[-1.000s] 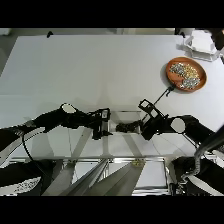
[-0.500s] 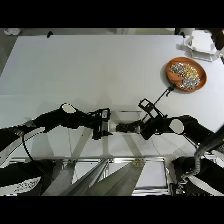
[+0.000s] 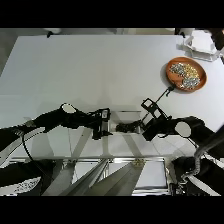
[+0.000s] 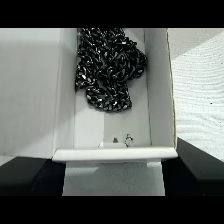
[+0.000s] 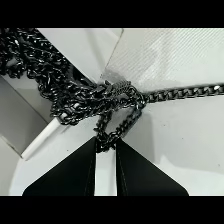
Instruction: Fold the box and place the chain.
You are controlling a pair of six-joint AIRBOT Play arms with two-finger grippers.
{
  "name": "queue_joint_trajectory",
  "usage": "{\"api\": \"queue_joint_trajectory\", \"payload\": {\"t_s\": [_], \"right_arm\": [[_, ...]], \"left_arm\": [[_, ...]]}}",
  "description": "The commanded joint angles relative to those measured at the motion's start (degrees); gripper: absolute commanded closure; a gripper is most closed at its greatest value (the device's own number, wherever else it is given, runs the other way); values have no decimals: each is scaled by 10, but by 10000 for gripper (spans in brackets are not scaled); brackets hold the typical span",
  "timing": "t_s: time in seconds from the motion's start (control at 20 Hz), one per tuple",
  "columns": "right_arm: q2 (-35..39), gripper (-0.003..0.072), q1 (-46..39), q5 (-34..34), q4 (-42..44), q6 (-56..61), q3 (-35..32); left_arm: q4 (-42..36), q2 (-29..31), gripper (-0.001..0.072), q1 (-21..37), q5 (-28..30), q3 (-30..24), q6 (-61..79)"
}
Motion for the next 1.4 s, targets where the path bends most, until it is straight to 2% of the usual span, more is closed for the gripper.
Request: {"api": "queue_joint_trajectory", "payload": {"t_s": [0.0, 0.3, 0.5, 0.7, 1.0, 1.15, 1.35], "right_arm": [[70, 675, 0, 19, -34, 44, 0], [194, 675, 0, 55, -35, 45, 17], [229, 675, 0, 50, -11, 44, 46], [228, 675, 0, 28, 61, 38, 67], [228, 675, 0, 3, 248, -71, 68], [198, 675, 0, 4, 237, -73, 65], [91, 675, 0, 4, 248, -99, 58]], "left_arm": [[0, 0, 577, 0, 0, 0, 0], [0, 0, 577, 0, 0, 0, 0], [0, 0, 577, 0, 0, 0, 0], [0, 0, 577, 0, 0, 0, 0], [0, 0, 577, 0, 0, 0, 0], [0, 0, 577, 0, 0, 0, 0], [0, 0, 577, 0, 0, 0, 0]]}}
